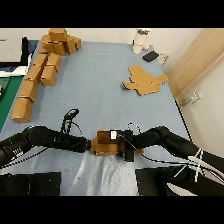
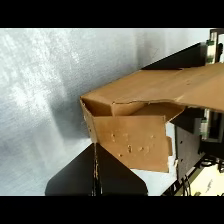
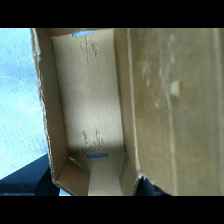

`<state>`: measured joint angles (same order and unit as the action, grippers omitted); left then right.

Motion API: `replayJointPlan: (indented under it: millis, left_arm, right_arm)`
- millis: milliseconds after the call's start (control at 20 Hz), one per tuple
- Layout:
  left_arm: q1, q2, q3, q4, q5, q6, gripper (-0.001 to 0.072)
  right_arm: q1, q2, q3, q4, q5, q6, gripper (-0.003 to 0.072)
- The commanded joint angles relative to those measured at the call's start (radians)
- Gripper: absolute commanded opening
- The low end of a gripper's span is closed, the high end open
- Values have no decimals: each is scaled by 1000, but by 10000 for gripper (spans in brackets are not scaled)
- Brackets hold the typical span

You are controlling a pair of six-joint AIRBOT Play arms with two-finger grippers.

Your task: Fold the box.

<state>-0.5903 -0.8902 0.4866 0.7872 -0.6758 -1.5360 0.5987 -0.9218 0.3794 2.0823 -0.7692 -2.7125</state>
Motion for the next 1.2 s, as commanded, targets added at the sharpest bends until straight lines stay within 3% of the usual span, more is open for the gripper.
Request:
replayJointPlan:
  millis: [0, 500, 550, 600, 650, 1050, 1150]
  left_arm:
    - [-1, -2, 16, -3, -2, 5, 14]
    - [-2, -2, 16, -32, 5, 3, 16]
    - [-3, -2, 15, -32, 5, 3, 83]
    - [-2, -2, 15, -32, 5, 2, 328]
    - [-2, -2, 15, -32, 5, 2, 406]
    - [-2, -2, 11, -49, 49, -1, 410]
    - [-2, -15, 12, -50, 43, -2, 525]
  right_arm:
    - [0, 1, 0, 0, 0, 0, 540]
    - [0, 0, 0, 0, 0, 0, 540]
    - [0, 1, 0, 0, 0, 0, 540]
    - [0, 0, 0, 0, 0, 0, 540]
    - [0, 0, 0, 0, 0, 0, 540]
    - [0, 1, 0, 0, 0, 0, 540]
    - [0, 0, 0, 0, 0, 0, 540]
